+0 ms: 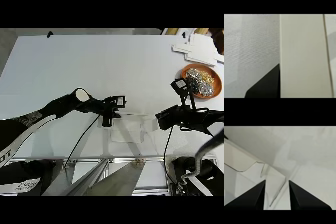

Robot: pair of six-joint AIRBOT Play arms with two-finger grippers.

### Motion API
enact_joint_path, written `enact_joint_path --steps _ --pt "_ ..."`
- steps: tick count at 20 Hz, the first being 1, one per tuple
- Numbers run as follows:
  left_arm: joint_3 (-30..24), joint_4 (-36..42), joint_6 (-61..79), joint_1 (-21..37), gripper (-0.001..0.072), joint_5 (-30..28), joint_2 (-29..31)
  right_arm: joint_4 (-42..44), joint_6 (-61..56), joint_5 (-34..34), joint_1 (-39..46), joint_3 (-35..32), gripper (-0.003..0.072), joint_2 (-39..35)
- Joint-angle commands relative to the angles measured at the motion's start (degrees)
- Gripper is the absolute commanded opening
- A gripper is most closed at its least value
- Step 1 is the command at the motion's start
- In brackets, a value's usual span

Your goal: Fold the box and place the chain.

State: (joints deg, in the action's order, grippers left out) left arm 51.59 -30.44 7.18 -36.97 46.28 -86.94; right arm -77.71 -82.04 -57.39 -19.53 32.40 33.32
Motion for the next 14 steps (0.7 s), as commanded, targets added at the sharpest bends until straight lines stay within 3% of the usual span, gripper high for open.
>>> enact_joint_path --steps 1,4,14 --pt "0.0 4.7 2.9 -0.2 0.0007 -1.1 -1.5 -0.1 0.0 -0.1 0.0 0.1 0.0323 0.0" --pt "0.0 7.4 6.9 -0.2 0.0007 -1.1 -2.3 -0.1 0.0 -0.1 0.0 0.1 0.0323 0.0" --pt "0.0 6.3 3.2 -0.2 0.0004 -3.8 -1.7 -0.1 0.0 -0.1 0.0 0.1 0.0322 0.0"
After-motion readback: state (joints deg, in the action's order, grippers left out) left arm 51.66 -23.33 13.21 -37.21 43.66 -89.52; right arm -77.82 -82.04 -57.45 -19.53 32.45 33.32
